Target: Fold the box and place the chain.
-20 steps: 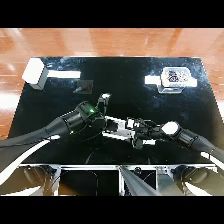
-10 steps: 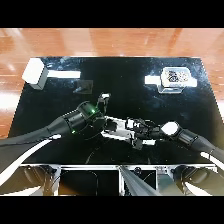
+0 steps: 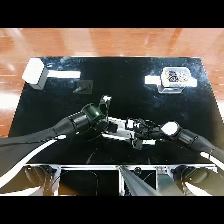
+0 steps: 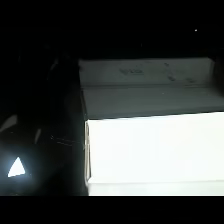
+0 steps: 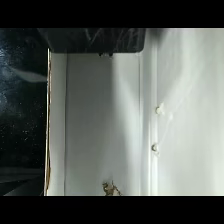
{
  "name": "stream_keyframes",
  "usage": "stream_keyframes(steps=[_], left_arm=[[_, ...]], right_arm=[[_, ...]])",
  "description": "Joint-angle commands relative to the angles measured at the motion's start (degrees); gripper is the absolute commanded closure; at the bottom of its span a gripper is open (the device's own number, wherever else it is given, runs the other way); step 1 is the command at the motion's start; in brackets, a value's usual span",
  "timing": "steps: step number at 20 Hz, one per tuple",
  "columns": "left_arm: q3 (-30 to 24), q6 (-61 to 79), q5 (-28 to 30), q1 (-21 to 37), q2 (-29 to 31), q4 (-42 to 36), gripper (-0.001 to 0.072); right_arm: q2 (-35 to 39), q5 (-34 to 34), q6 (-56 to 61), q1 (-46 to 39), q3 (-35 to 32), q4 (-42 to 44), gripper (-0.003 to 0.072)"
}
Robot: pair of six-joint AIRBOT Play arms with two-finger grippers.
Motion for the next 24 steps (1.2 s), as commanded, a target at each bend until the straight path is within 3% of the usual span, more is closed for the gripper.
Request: stream_keyframes(steps=[1, 3, 4, 10, 11, 13, 18, 20, 24], left_arm=[[0.0, -0.87, 0.0, -0.44, -0.74, 0.83, 0.0537], [0.0, -0.83, 0.02, -0.44, -1.11, 0.83, 0.058], [0.07, -0.52, 0.0, -0.44, -1.09, 0.83, 0.0685], [2.99, -0.46, -0.02, -0.76, -1.11, 0.87, 0.0686], [3.19, -0.46, 0.02, -0.76, -1.11, 0.87, 0.0655], [3.23, -0.55, 0.37, -0.76, -1.11, 0.61, 0.0448], [3.26, -0.5, 1.95, -0.74, -1.11, 1.09, 0.0413], [3.48, -0.52, 3.91, -0.74, -1.11, 2.71, 0.0103], [4.7, -1.18, 5.92, -0.72, -1.11, 3.61, 0.0089]], right_arm=[[0.0, 0.02, 0.02, 0.04, 0.04, 0.04, 0.0086], [0.0, 0.04, 0.02, 0.04, 0.04, 0.04, 0.0086], [0.0, 0.02, 0.02, 0.04, 0.04, 0.04, 0.0086], [0.0, 0.02, 0.02, 0.04, 0.04, 0.04, 0.0086], [0.0, 0.04, 0.02, 0.04, 0.04, 0.04, 0.0086], [0.0, 0.02, 0.02, 0.04, 0.04, 0.04, 0.0086], [0.0, 0.04, 0.02, 0.04, 0.04, 0.04, 0.0086], [0.0, 0.04, 0.02, 0.04, 0.02, 0.04, 0.0086], [0.0, 0.04, 0.02, 0.04, 0.04, 0.04, 0.0086]])
